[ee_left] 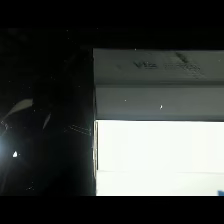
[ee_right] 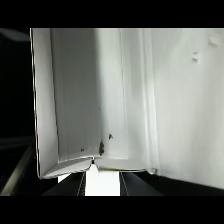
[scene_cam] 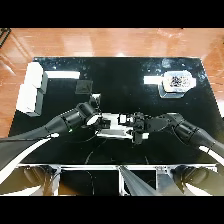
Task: Fold the box and place the chain.
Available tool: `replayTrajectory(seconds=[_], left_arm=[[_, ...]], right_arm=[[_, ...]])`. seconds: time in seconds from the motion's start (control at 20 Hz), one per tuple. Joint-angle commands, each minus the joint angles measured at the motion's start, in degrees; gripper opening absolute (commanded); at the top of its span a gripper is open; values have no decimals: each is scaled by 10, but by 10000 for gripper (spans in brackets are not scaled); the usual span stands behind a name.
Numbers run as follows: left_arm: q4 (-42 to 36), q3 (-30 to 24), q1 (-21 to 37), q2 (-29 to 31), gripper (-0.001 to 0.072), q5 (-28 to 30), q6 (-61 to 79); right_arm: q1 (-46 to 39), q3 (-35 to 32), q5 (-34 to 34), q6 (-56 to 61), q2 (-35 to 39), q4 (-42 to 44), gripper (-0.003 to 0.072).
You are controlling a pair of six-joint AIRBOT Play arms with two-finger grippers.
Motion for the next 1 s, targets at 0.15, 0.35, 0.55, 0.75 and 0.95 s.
replayTrajectory(seconds=[0.15, 0.35, 0.55, 0.75, 0.95], left_arm=[[-1, 0, 0, 0, 21, 2, -1], [-1, 0, 0, 0, 21, 3, -1], [-1, 0, 0, 0, 20, 1, 0], [-1, 0, 0, 0, 20, 1, 0], [-1, 0, 0, 0, 20, 1, 0]], right_arm=[[0, 1, 7, -3, -11, 40, 241], [0, 0, 32, -3, -17, 71, 241], [8, 1, 47, -4, -36, 78, 241], [29, 1, 67, -4, -38, 76, 241], [28, 1, 67, -3, -38, 74, 296]])
